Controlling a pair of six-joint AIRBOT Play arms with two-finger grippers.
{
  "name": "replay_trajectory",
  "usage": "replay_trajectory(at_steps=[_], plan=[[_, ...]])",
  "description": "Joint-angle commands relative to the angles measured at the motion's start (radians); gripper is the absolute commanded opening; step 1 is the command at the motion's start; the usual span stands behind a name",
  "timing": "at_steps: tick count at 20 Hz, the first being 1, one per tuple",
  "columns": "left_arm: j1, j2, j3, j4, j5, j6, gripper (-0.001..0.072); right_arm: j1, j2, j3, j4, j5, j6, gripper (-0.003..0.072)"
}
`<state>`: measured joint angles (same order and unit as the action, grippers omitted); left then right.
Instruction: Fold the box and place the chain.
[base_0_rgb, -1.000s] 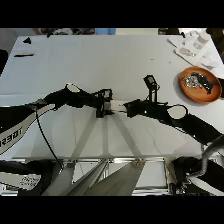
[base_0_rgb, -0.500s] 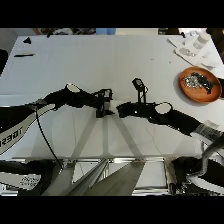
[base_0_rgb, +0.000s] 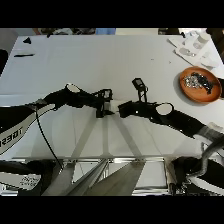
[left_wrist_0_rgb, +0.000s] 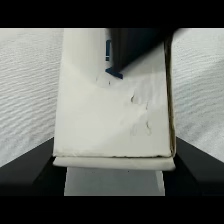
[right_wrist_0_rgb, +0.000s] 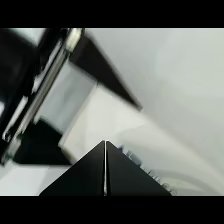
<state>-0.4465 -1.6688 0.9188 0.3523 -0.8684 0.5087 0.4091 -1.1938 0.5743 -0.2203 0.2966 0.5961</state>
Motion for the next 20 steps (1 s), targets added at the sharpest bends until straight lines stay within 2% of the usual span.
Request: replay_trajectory(at_steps=[1, 7, 9, 12, 14, 16, 18, 20], plan=[[0.000, 0.000, 0.000, 0.000, 0.001, -0.001, 0.0348, 0.000, 0.117, 0.001, -0.046, -0.164, -0.003, 0.0008], [0.000, 0.000, 0.000, 0.000, 0.001, -0.001, 0.0348, -0.007, 0.396, 0.001, -0.332, -0.352, -0.003, 0.0008], [0.000, 0.000, 0.000, 0.000, 0.001, -0.001, 0.0348, -0.061, 0.471, 0.001, -0.337, -0.367, -0.003, 0.0008], [0.000, 0.000, 0.000, 0.000, 0.001, -0.001, 0.0348, -0.214, 0.533, 0.001, -0.337, -0.329, -0.003, 0.0008], [0.000, 0.000, 0.000, 0.000, 0.001, -0.001, 0.0348, -0.344, 0.534, 0.001, -0.370, -0.205, -0.003, 0.0008], [0.000, 0.000, 0.000, 0.000, 0.001, -0.001, 0.0348, -0.483, 0.523, 0.001, -0.511, 0.014, 0.034, 0.0008], [0.000, 0.000, 0.000, 0.000, 0.001, -0.001, 0.0348, -0.607, 0.505, 0.001, -0.784, 0.238, 0.211, 0.0008], [0.000, 0.000, 0.000, 0.000, 0.001, -0.001, 0.0348, -0.700, 0.484, 0.001, -1.068, 0.406, 0.390, 0.0008]])
